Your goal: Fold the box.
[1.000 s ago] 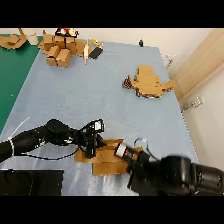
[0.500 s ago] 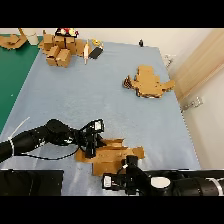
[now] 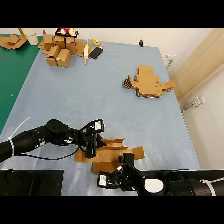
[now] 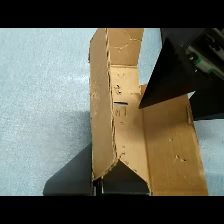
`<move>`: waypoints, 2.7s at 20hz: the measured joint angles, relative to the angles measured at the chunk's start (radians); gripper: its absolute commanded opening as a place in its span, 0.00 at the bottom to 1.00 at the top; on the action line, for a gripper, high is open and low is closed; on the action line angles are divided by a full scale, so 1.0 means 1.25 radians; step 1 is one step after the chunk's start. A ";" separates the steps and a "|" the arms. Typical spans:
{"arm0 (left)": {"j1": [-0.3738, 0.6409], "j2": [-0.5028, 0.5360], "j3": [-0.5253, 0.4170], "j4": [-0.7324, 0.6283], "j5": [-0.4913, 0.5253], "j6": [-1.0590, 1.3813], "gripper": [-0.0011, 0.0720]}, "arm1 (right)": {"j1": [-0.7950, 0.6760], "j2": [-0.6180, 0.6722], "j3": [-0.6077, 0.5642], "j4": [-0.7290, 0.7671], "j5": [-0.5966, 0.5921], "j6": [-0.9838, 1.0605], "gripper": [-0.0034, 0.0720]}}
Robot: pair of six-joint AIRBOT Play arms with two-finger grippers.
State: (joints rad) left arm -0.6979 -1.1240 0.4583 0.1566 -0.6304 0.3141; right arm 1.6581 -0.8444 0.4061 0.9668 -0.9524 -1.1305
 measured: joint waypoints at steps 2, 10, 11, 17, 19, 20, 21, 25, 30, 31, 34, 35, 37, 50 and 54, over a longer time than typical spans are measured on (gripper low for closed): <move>0.000 0.000 0.000 0.000 0.000 0.000 0.03 | 0.000 0.004 0.008 -0.006 -0.007 0.041 0.77; 0.000 0.000 0.000 0.000 -0.001 0.000 0.03 | -0.007 0.007 0.012 -0.003 0.011 0.113 1.00; 0.000 0.000 0.000 0.000 -0.001 0.000 0.03 | -0.016 0.008 0.012 -0.002 0.016 0.115 1.00; 0.000 0.000 0.000 0.000 -0.001 0.000 0.03 | -0.082 0.031 0.011 0.013 0.038 0.052 0.99; 0.000 0.000 0.000 0.000 -0.001 0.000 0.03 | -0.101 0.060 0.002 0.022 0.040 0.031 0.99; 0.000 0.000 0.000 0.000 -0.001 0.000 0.03 | -0.106 0.080 -0.006 0.026 0.042 0.025 0.99; 0.000 0.000 0.000 0.000 -0.001 0.000 0.03 | -0.110 0.106 -0.016 0.028 0.042 0.020 1.00; 0.000 0.000 0.000 0.000 -0.001 0.000 0.03 | -0.128 0.201 -0.058 0.032 0.042 0.009 1.00; 0.000 0.000 0.000 0.000 -0.001 0.000 0.03 | -0.196 0.241 -0.081 0.048 0.065 -0.020 0.99; 0.000 0.000 0.000 0.000 -0.001 0.000 0.03 | -0.213 0.244 -0.084 0.056 0.074 -0.035 1.00; 0.000 0.000 0.000 0.000 -0.001 0.000 0.03 | -0.288 0.249 -0.094 0.122 0.115 -0.126 0.99; 0.000 0.000 0.000 0.000 -0.001 0.000 0.03 | -0.324 0.249 -0.097 0.161 0.135 -0.177 0.99; 0.000 0.000 0.000 0.000 -0.001 0.000 0.03 | -0.411 0.249 -0.103 0.269 0.179 -0.321 0.99; 0.000 0.000 0.000 0.000 0.000 0.000 0.03 | -0.882 0.039 -0.071 1.028 0.172 -1.391 0.99; 0.000 0.000 0.000 0.000 -0.001 0.000 0.03 | -0.904 0.032 -0.060 1.065 0.117 -1.452 0.99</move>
State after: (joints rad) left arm -0.6979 -1.1240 0.4583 0.1566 -0.6319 0.3141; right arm 0.5278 -0.8040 0.3313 2.2978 -0.8066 -2.9459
